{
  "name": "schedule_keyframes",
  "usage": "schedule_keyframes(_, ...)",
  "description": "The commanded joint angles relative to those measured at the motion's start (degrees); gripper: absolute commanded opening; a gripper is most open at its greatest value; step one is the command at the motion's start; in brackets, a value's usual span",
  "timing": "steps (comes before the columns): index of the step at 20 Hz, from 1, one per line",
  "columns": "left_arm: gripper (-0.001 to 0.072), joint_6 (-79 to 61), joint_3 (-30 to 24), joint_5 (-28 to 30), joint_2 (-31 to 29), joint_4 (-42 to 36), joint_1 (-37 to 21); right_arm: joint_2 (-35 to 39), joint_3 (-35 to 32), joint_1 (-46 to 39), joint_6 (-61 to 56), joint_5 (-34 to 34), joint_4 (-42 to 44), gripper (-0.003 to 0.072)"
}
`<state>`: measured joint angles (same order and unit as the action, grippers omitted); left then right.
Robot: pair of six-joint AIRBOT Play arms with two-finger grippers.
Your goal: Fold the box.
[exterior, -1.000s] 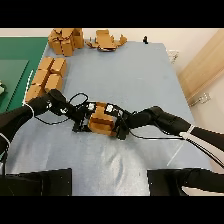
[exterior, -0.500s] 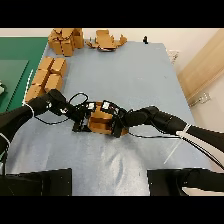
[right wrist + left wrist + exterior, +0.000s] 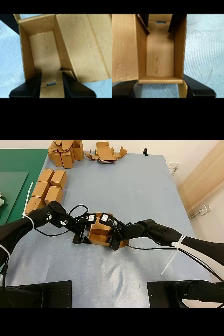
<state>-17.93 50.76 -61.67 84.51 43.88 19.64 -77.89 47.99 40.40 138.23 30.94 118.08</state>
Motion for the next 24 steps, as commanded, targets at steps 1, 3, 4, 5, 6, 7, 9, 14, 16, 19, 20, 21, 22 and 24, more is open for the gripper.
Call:
schedule_keyframes(1, 0.0022, 0.0, 0.0, -0.2, 0.0, 0.1, 0.0, -0.2, 0.0, 0.0, -0.4, 0.1, 0.2, 0.0464)
schedule_keyframes(3, 0.0022, 0.0, 0.0, -0.2, 0.0, 0.1, 0.0, -0.2, 0.0, -0.1, -0.9, 0.3, 0.2, 0.0459)
schedule_keyframes(4, 0.0022, 0.0, 0.0, -0.2, 0.0, 0.1, 0.0, -0.1, 0.0, -0.3, -0.9, 1.2, -0.1, 0.0437)
schedule_keyframes(5, 0.0022, 0.0, 0.0, -0.2, 0.0, 0.1, -0.1, 0.1, 0.0, -0.5, -1.9, 2.3, -0.9, 0.0356)
schedule_keyframes(6, 0.0022, 0.0, 0.0, -0.2, 0.0, 0.2, -0.1, 0.5, 0.1, -0.7, -4.4, 3.7, -3.1, 0.0168)
schedule_keyframes(7, 0.0022, 0.0, 0.0, -0.2, 0.0, 0.3, -0.1, 1.2, 0.1, -0.9, -6.9, 5.7, -5.5, 0.0023)
schedule_keyframes(9, 0.0022, 0.0, 0.0, -0.2, 0.0, 0.3, -0.1, 3.2, 0.1, -1.2, -14.2, 8.5, -12.1, 0.0008)
schedule_keyframes(14, 0.0022, 0.0, 0.0, -0.2, 0.0, 0.3, -0.1, 11.8, 0.1, -4.1, -31.8, 13.6, -21.2, 0.0005)
schedule_keyframes(16, 0.0022, 0.0, 0.0, -0.2, 0.0, 0.3, -0.1, 16.3, -1.0, -8.1, -37.9, 18.1, -18.8, 0.0005)
schedule_keyframes(19, 0.0022, 0.0, 0.0, -0.2, 0.0, 0.3, -0.1, 24.7, -6.5, -15.4, -48.2, 18.1, -13.2, 0.0005)
schedule_keyframes(20, 0.0022, 0.0, 0.0, -0.2, 0.0, 0.3, -0.1, 26.7, -9.2, -17.9, -53.1, 18.4, -12.5, 0.0004)
schedule_keyframes(21, 0.0022, 0.0, 0.0, -0.2, 0.0, 0.3, -0.1, 27.5, -11.6, -19.8, -54.3, 18.9, -10.5, 0.0004)
schedule_keyframes(22, 0.0022, 0.0, 0.0, -0.2, 0.0, 0.3, -0.1, 27.3, -14.0, -21.1, -54.2, 19.0, -7.7, 0.0004)
schedule_keyframes(24, 0.0022, 0.0, 0.0, -0.3, 0.0, 0.3, -0.1, 24.3, -16.5, -21.2, -52.4, 16.7, -2.7, 0.0004)
